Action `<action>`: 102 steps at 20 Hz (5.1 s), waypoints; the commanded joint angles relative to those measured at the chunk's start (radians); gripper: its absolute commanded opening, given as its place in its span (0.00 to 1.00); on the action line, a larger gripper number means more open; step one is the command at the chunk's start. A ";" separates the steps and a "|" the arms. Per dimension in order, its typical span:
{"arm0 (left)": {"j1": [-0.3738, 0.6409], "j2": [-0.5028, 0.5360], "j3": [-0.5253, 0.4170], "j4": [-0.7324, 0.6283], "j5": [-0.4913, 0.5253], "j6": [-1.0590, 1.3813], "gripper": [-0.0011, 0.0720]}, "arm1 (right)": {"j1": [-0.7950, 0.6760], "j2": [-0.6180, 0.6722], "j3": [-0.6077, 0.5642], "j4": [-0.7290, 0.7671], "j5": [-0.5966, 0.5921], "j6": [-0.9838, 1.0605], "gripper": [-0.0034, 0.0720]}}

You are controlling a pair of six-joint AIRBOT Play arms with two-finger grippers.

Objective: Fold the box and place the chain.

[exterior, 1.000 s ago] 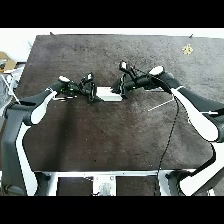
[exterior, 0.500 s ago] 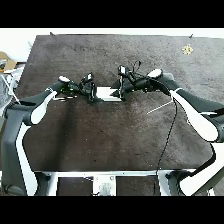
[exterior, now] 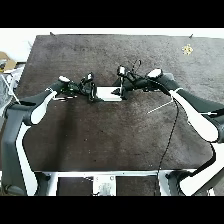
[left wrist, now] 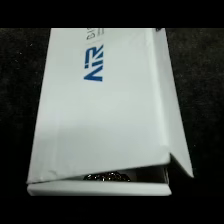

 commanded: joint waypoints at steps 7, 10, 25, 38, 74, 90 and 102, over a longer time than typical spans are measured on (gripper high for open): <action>0.000 0.000 0.000 0.000 0.000 0.001 0.64 | 0.000 0.011 0.009 0.020 -0.047 0.000 0.40; 0.000 0.000 0.000 0.000 0.000 0.001 0.64 | -0.002 0.011 0.009 0.020 -0.064 0.000 0.39; 0.000 0.000 0.000 0.000 0.000 0.001 0.64 | -0.002 -0.022 0.006 -0.082 0.061 0.080 0.33; 0.000 0.000 0.000 0.000 0.000 0.001 0.64 | -0.004 -0.021 0.008 0.024 0.079 0.086 0.33; 0.000 0.000 0.000 0.000 0.000 0.001 0.64 | -0.047 0.572 -0.177 0.140 -0.349 0.142 0.05; 0.000 0.000 0.000 0.000 0.000 0.001 0.64 | -0.153 1.385 -1.329 0.140 -1.027 0.521 0.05; 0.000 0.000 0.000 -0.001 -0.006 0.001 0.64 | -0.153 1.385 -1.337 0.140 -1.026 0.521 0.05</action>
